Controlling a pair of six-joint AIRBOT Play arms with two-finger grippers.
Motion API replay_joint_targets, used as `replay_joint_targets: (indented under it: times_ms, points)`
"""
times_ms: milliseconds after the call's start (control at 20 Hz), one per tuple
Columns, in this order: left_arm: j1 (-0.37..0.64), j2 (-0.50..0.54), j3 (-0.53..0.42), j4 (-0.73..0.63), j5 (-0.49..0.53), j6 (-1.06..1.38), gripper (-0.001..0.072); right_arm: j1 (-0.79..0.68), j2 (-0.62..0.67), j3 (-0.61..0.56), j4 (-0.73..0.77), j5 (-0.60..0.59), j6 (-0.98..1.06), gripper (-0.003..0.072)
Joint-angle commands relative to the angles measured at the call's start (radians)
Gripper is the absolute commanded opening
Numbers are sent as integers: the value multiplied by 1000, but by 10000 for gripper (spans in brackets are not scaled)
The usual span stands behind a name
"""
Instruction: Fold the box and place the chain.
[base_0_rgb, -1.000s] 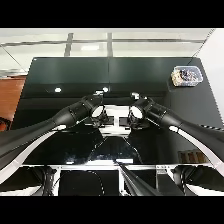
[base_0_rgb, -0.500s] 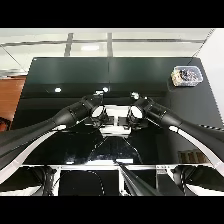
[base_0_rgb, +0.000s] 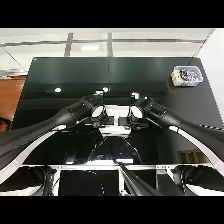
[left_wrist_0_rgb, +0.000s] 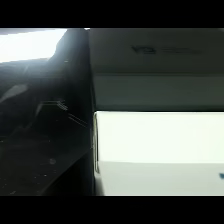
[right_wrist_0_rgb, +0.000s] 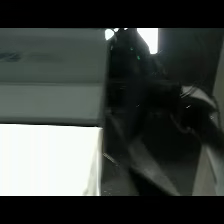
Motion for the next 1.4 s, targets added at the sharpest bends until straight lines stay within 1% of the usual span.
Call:
replay_joint_targets:
  times_ms: [0,100,200,350,450,500,600,650,700,750,800,850,900,950,1050,1100,1150,1250,1350]
  points:
    - [0,0,0,-3,3,2,28,-3,12,17,-22,19,-30,351]
    - [0,0,0,-3,3,2,28,-3,53,26,-22,26,-91,351]
    - [0,0,0,-3,2,2,28,-3,134,32,-22,55,-183,348]
    - [0,0,0,-3,3,2,28,-24,299,51,-113,166,-314,348]
    - [0,0,0,-3,3,2,28,-68,408,51,-216,221,-334,348]
    - [0,0,0,-4,3,2,28,-93,449,50,-296,243,-334,348]
    - [0,0,0,-3,3,2,28,-153,495,50,-506,273,-334,348]
    - [0,0,0,-3,3,2,28,-196,496,48,-596,273,-340,348]
    - [0,0,0,-3,3,2,28,-243,495,31,-657,235,-357,347]
    - [0,0,0,-3,3,2,28,-304,495,-2,-687,161,-363,348]
    - [0,0,0,-3,3,2,28,-370,494,-39,-684,74,-360,374]
    - [0,0,0,-3,2,2,28,-444,492,-84,-665,-28,-355,657]
    - [0,0,0,-3,2,2,28,-508,481,-122,-640,-116,-349,718]
    - [0,0,0,-3,3,2,28,-581,455,-147,-591,-194,-323,718]
    - [0,0,0,-3,3,2,28,-715,374,-137,-445,-312,-317,718]
    - [0,0,0,-3,3,2,28,-768,325,-109,-377,-362,-316,717]
    - [0,0,0,-3,3,2,28,-809,271,-64,-328,-380,-317,717]
    - [0,0,0,-3,3,2,28,-865,135,85,-259,-343,-306,717]
    - [0,0,0,-3,3,2,28,-901,-17,287,-181,-234,-269,717]
